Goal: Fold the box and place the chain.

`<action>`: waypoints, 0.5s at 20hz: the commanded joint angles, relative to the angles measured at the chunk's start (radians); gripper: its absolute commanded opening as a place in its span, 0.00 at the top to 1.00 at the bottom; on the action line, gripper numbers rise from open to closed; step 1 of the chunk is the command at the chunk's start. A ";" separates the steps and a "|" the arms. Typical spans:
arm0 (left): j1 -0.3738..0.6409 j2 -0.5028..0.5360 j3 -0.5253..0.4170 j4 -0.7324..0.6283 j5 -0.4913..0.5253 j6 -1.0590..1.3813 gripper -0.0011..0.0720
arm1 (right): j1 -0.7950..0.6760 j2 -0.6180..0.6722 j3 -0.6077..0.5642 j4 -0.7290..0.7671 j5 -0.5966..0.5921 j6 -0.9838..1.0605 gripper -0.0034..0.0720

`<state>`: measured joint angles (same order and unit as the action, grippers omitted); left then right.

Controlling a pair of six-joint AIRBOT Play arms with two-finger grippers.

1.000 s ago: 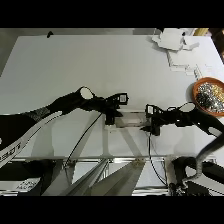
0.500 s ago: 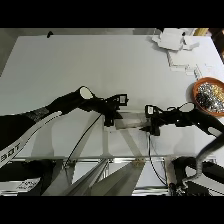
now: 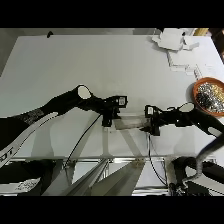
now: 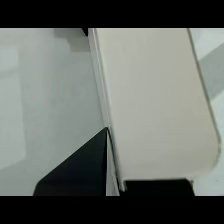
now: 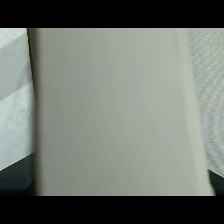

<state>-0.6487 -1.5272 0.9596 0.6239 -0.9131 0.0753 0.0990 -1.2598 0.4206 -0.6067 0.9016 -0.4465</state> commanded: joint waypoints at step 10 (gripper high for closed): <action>0.001 0.123 0.000 0.327 -0.015 -0.311 0.88 | 0.000 0.001 0.000 0.001 0.000 0.001 0.42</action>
